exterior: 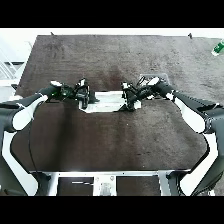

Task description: Fold the box and place the chain.

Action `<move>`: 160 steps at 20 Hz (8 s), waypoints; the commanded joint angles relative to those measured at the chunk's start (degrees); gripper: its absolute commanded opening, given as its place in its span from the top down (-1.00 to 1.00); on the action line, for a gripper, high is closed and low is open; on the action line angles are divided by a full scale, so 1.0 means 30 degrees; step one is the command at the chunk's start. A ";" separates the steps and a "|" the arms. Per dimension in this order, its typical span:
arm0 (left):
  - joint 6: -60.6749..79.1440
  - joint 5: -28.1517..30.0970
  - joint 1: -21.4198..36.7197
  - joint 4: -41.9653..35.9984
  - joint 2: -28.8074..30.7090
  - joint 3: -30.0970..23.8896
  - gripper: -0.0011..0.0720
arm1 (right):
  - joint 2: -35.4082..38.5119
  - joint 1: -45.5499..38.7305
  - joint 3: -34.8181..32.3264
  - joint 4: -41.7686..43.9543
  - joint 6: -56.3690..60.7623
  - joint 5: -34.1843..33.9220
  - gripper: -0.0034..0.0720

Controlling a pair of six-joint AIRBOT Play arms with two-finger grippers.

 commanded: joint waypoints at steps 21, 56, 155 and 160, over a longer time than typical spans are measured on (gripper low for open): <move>0.0357 -0.0146 -0.0015 0.0000 0.0415 0.0197 0.18 | -0.0015 -0.0007 0.0007 0.0044 0.0000 0.0015 -0.24; -0.5464 0.4794 -0.0729 -0.1756 0.8859 -0.8109 0.93 | -0.0015 -0.0007 0.0007 0.0073 0.0000 0.0015 -0.24; -1.1147 0.1545 -0.2718 1.0287 0.3548 0.0641 0.32 | -0.0015 -0.0007 0.0007 0.0080 0.0000 0.0015 -0.24; -1.0571 0.1552 -0.2718 0.9938 0.3548 0.0641 0.31 | -0.0015 -0.0007 0.0007 0.0080 0.0000 0.0015 -0.24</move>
